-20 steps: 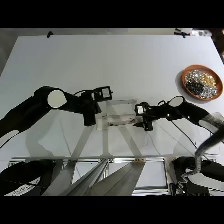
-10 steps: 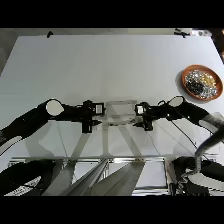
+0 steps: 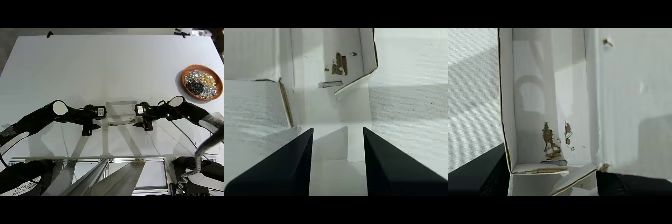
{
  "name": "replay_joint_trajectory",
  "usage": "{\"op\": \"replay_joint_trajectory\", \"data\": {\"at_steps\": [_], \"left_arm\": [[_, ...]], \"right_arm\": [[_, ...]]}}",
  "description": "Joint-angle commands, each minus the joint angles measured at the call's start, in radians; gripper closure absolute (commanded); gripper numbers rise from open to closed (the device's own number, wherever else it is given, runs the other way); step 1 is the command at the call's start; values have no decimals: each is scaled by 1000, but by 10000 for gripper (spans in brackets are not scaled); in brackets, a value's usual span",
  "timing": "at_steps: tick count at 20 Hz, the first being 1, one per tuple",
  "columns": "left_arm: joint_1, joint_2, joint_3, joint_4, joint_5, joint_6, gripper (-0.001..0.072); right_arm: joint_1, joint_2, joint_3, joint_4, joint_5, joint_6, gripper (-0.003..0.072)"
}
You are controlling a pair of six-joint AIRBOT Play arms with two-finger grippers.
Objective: Fold the box and place the chain.
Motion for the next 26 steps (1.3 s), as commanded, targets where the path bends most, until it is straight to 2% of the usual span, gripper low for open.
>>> {"op": "replay_joint_trajectory", "data": {"at_steps": [1,6,12,18,22,24,26], "left_arm": [[3,-10,-1,18,-1,-24,359],[3,-10,-1,10,91,-7,358],[-15,-11,-1,-47,89,145,360],[-50,-45,-1,-56,64,165,373],[-79,-48,-1,-79,83,209,403],[-83,-48,-1,-80,130,209,524],[-83,-48,-1,-90,185,208,524]], "right_arm": [[0,0,0,0,0,0,286],[0,0,0,0,0,0,286],[0,0,0,0,0,0,286],[0,0,0,0,0,0,286],[0,0,0,0,0,0,286],[0,0,0,0,0,0,286],[0,0,0,0,0,0,286]]}}
